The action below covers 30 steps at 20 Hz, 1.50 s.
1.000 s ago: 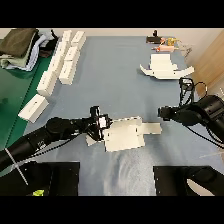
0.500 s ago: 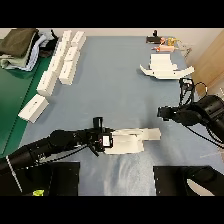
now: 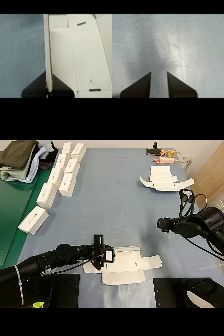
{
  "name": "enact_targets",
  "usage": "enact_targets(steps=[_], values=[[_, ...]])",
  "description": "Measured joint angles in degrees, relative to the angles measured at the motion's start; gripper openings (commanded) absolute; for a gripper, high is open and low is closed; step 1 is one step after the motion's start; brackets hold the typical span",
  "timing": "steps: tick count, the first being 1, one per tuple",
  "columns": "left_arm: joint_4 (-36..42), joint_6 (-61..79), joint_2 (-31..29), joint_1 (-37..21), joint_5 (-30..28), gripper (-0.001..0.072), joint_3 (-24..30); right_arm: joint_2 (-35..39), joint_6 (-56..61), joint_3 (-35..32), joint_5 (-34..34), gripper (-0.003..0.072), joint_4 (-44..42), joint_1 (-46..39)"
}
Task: Fold the box.
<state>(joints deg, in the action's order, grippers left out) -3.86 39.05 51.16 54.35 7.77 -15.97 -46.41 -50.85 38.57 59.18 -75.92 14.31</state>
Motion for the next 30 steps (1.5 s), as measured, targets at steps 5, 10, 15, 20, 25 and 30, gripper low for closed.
enact_targets(steps=[5,10,15,20,25,30], values=[[-0.02,0.17,-3.82,-0.04,-1.25,0.0016,-2.08,0.00,0.00,0.00,-0.20,0.0315,0.07,0.02],[0.04,-0.61,-6.78,-0.11,-3.41,0.0016,-4.74,0.02,0.00,0.00,-0.28,0.0315,-0.11,0.00],[0.07,-3.37,-6.19,0.44,-2.29,0.0012,-5.40,0.00,0.02,0.00,-0.39,0.0315,-1.05,0.00],[0.00,-3.50,-5.81,4.66,-7.10,0.0011,-3.69,0.00,0.02,0.00,-0.39,0.0315,-1.64,0.02],[-0.42,-3.78,-5.03,10.69,-13.29,0.0011,-0.57,0.00,0.02,0.00,-0.59,0.0315,-1.84,0.00],[-1.51,-4.44,-1.68,14.99,-18.82,0.0010,0.76,0.00,0.02,0.00,-0.81,0.0315,-1.90,0.00]])
